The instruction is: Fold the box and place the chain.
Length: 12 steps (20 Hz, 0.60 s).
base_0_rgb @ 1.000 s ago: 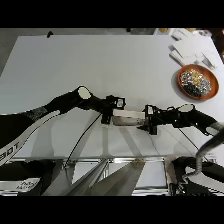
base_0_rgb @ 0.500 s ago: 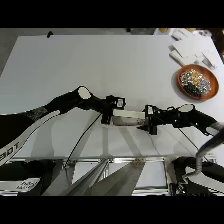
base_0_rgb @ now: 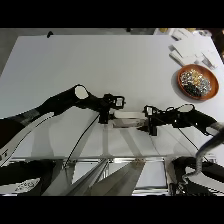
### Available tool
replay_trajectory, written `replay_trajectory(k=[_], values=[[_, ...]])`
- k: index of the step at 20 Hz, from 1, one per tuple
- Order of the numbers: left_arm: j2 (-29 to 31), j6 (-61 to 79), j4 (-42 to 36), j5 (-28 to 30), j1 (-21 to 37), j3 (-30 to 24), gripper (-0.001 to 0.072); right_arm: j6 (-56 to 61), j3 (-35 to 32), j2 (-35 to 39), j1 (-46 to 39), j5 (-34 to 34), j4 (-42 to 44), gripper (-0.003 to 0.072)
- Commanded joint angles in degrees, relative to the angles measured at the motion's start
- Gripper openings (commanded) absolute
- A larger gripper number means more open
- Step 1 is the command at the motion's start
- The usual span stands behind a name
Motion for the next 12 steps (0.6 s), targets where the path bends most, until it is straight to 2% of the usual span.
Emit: replay_trajectory(k=[1,2,3,5,6,9,10,12], values=[[5.1,-14.3,12.4,-2.8,0.0,0.1,0.0505,0.1,0.0,0.0,0.0,0.0,0.1,0.0419],[6.6,-18.9,16.5,-4.8,0.0,0.1,0.0503,0.1,0.0,0.0,0.0,0.0,0.1,0.0419],[8.3,-23.3,20.1,-7.2,0.0,0.1,0.0455,0.1,0.0,0.0,0.0,0.0,0.1,0.0419],[12.3,-28.3,24.6,-13.5,-0.5,0.1,0.0067,0.1,0.0,0.0,0.0,0.0,0.1,0.0419],[14.2,-28.3,24.6,-16.6,-1.1,0.1,0.0003,0.1,0.0,0.0,0.0,0.0,0.1,0.0419],[17.0,-33.3,24.5,-18.9,-6.4,0.1,0.0002,0.1,0.0,0.0,0.0,0.0,0.1,0.0419],[17.0,-34.6,24.3,-17.8,-8.8,0.0,0.0002,0.1,0.0,0.0,0.0,0.0,0.1,0.0419],[16.3,-36.8,22.2,-10.8,-13.2,0.0,0.0002,0.1,0.0,0.0,0.0,0.0,0.1,0.0419]])
